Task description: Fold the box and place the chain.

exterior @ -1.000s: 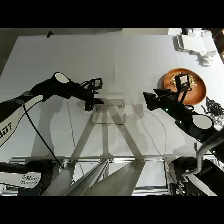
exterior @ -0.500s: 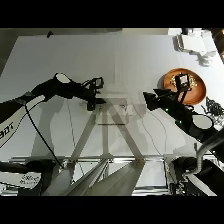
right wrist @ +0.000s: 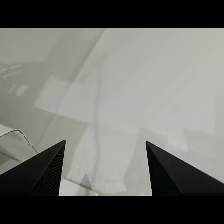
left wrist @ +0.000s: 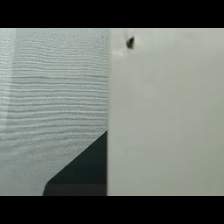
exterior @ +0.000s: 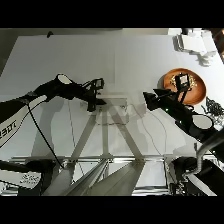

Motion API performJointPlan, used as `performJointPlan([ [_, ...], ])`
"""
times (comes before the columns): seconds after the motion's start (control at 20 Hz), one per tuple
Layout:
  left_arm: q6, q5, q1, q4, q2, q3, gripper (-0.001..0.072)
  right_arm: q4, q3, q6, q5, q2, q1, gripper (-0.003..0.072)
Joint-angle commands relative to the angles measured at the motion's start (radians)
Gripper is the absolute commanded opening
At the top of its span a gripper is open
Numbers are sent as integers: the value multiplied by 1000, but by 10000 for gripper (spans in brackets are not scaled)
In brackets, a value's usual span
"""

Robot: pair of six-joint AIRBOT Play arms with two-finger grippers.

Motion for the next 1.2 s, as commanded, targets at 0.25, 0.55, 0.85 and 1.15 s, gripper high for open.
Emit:
performJointPlan([
  [0.25, 1, 0, 0, 1, -1, 1, 7, -345, 0, -21, 371, 0, 0, 528],
  [0.55, 1, 0, 0, 1, -1, 1, 7, -604, 0, -149, 454, 0, 0, 531],
  [0.85, 1, 0, 0, 1, -1, 1, 7, -593, 0, -491, 454, -11, 0, 561],
  [1.15, 1, 0, 0, 1, -1, 1, 7, -426, 0, -769, 472, -207, 0, 709],
])
